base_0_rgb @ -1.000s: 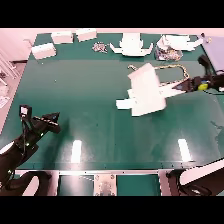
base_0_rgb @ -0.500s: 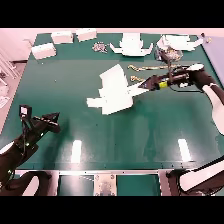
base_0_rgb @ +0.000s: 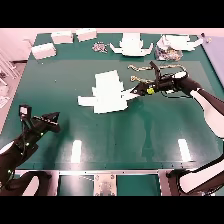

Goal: Fold the box and place the chain.

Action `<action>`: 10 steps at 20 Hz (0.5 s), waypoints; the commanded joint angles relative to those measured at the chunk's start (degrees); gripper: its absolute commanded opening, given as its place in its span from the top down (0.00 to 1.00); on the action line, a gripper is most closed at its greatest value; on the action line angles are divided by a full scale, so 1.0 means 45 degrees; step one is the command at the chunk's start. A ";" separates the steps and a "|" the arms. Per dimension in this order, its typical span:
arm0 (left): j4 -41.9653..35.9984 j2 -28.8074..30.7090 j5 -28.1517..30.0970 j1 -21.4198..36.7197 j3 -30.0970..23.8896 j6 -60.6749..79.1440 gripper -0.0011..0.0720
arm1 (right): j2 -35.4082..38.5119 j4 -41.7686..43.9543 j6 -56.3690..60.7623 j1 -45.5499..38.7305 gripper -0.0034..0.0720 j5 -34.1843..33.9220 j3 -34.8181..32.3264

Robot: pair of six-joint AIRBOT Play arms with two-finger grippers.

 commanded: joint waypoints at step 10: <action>-0.0544 0.0010 -0.0855 -0.0010 0.0053 0.0000 0.10 | 0.0102 -0.0223 0.0112 -0.0097 0.95 -0.1792 -0.1540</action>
